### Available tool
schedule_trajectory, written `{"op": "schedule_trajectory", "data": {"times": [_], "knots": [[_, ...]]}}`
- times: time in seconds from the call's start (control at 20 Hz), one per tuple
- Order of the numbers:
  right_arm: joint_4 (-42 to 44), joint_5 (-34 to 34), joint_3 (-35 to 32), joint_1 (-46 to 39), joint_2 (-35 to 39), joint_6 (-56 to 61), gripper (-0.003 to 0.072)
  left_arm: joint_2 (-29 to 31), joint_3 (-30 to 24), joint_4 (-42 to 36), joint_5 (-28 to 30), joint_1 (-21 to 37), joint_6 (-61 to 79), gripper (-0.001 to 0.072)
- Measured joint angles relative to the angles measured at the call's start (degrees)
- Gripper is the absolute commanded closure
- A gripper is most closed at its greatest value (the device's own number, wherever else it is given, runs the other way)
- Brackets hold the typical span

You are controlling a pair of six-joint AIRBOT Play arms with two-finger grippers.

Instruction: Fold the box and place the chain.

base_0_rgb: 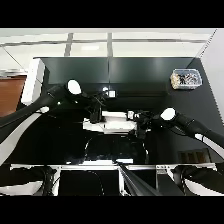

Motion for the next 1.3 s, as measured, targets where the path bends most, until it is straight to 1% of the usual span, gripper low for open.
{"op": "schedule_trajectory", "data": {"times": [0.1, 0.15, 0.2, 0.25, 0.3, 0.35, 0.4, 0.5, 0.6, 0.7, 0.8, 0.9, 1.0, 1.15, 1.3], "knots": [[-0.04, 0.0, 0.0, 0.0, 0.0, 0.02, 0.021, 2.73, 0.74, 4.87, -2.89, 1.27, -7.37, 0.0144], [-0.04, 0.0, 0.0, 0.0, 0.0, 0.02, 0.0345, 3.89, 0.96, 6.99, -4.9, 2.08, -11.67, 0.0275], [-0.07, 0.0, 0.0, 0.0, 0.0, 0.0, 0.0507, 4.81, 1.03, 8.15, -7.65, 2.89, -16.63, 0.0509], [-0.07, 0.02, 0.0, 0.0, 0.0, 0.02, 0.0508, 5.31, 0.76, 8.55, -10.14, 3.58, -21.16, 0.0657], [-0.09, 0.02, 0.0, 0.0, 0.0, 0.02, 0.0508, 5.66, -0.04, 7.45, -13.42, 4.13, -24.96, 0.0684], [-0.09, 0.02, 0.0, 0.0, 0.0, 0.0, 0.0508, 5.77, -1.4, 4.9, -15.65, 4.48, -27.5, 0.0684], [-0.09, 0.02, 0.0, 0.0, 0.0, 0.02, 0.0508, 5.77, -3.08, 1.4, -16.55, 4.59, -28.52, 0.0685], [-0.09, 0.02, 0.0, 0.0, 0.0, 0.02, 0.0508, 5.7, -7.26, -8.61, -15.67, 4.42, -26.77, 0.0684], [-0.09, 0.04, 0.0, 0.0, 0.0, 0.0, 0.0508, 5.62, -10.49, -20.04, -10.69, 4.37, -21.81, 0.0684], [-0.09, 0.04, 0.0, 0.0, 0.0, 0.02, 0.0508, 5.62, -12.28, -29.2, -3.48, 4.68, -17.33, 0.0684], [-0.07, 0.04, 0.0, 0.0, 0.0, 0.0, 0.0508, 5.38, -13.16, -34.49, 4.28, 4.79, -14.71, 0.0685], [-0.07, 0.04, 0.0, 0.0, 0.0, 0.0, 0.0508, 4.55, -13.66, -35.91, 9.84, 4.85, -14.29, 0.0685], [-0.07, 0.04, 0.0, 0.0, 0.0, 0.0, 0.0508, 3.3, -13.9, -34.53, 12.76, 4.74, -15.1, 0.0685], [-0.02, 0.07, -0.02, 0.0, 0.0, 0.0, 0.0508, 0.96, -14.08, -30.75, 14.53, 3.78, -17.35, 0.0685], [-0.02, 0.07, -0.02, 0.0, 0.0, 0.02, 0.0508, -0.52, -14.08, -28.7, 15.41, 2.75, -18.45, 0.0685]]}}
